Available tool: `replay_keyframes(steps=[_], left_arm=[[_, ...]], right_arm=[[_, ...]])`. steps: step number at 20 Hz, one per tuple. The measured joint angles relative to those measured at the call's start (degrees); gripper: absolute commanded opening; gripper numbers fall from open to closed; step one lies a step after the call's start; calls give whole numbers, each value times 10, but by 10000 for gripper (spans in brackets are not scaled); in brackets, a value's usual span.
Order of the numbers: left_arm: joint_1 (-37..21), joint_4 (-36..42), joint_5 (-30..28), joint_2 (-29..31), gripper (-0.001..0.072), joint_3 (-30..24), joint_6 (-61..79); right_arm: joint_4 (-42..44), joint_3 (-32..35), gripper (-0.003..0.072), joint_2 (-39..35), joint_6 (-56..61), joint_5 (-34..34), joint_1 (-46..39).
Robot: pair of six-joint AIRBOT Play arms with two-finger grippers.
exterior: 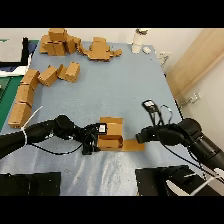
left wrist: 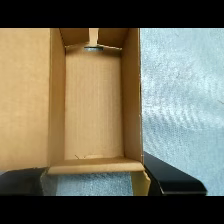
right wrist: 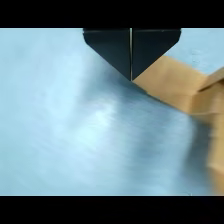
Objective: Fold the box.
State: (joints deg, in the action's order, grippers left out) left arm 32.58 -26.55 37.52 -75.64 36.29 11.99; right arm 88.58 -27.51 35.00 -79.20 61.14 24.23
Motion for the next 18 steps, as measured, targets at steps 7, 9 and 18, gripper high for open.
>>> replay_keyframes(steps=[7,9,18], left_arm=[[0,0,0,0,527,0,0],[0,0,0,0,527,0,0],[0,0,0,0,527,0,0]], right_arm=[[-8,17,7,61,86,41,-68],[15,21,7,82,66,34,-73],[140,28,6,112,-41,18,-78]])
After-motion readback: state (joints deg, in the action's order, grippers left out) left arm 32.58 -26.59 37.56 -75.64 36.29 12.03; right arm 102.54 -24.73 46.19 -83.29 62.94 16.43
